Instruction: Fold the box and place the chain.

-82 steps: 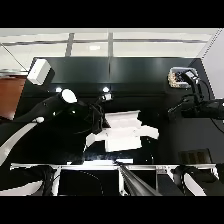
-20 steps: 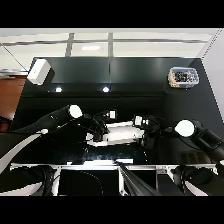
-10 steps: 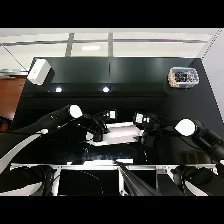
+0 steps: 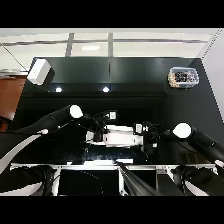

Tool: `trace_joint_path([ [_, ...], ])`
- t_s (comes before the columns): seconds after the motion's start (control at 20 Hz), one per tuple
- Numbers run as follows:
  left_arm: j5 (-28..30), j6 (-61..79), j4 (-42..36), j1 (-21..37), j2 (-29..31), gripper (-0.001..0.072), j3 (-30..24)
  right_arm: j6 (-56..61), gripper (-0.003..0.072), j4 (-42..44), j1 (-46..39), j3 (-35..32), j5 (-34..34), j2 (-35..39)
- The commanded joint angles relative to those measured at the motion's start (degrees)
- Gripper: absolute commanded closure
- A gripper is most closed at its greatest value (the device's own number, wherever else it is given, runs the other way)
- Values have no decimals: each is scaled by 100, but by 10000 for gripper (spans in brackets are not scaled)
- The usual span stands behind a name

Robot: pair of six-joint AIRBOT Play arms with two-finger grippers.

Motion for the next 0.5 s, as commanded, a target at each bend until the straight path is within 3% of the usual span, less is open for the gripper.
trace_joint_path([
  [0.0,37,-15,-9,2,2,679,2,-723,-17,240,-2,-66,-205,-358],
  [0.45,22,-15,-11,2,2,678,2,-909,-17,345,-2,-66,-422,-623],
])
